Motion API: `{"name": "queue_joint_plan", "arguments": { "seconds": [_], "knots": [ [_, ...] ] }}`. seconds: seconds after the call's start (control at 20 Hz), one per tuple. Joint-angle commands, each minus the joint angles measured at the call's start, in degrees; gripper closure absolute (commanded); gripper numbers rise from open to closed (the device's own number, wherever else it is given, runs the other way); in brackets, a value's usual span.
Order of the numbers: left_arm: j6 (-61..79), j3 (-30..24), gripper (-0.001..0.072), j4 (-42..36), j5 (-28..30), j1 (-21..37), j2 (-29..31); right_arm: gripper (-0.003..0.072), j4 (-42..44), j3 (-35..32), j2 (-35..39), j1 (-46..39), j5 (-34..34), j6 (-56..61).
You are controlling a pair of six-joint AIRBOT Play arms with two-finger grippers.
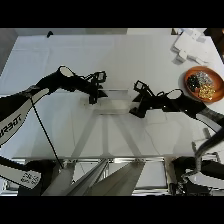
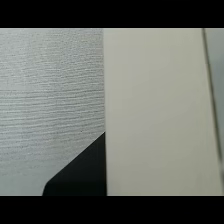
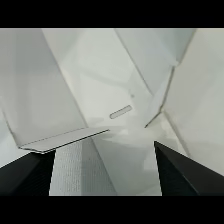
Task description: Fold the box and place the chain.
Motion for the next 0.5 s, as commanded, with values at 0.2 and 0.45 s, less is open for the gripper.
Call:
{"name": "queue_joint_plan", "arguments": {
  "seconds": [0.2, 0.45],
  "knots": [
    [0.0, 0.0, 0.0695, 0.0, 0.0, 0.0, 0.0, 0.0003, 1.5, 0.0, -0.3, -0.6, 3.2, -6.8],
    [0.0, 0.0, 0.0695, 0.0, 0.0, 0.0, 0.0, 0.0003, 3.3, 0.0, -3.3, -0.6, 5.1, -6.8]
  ]
}}
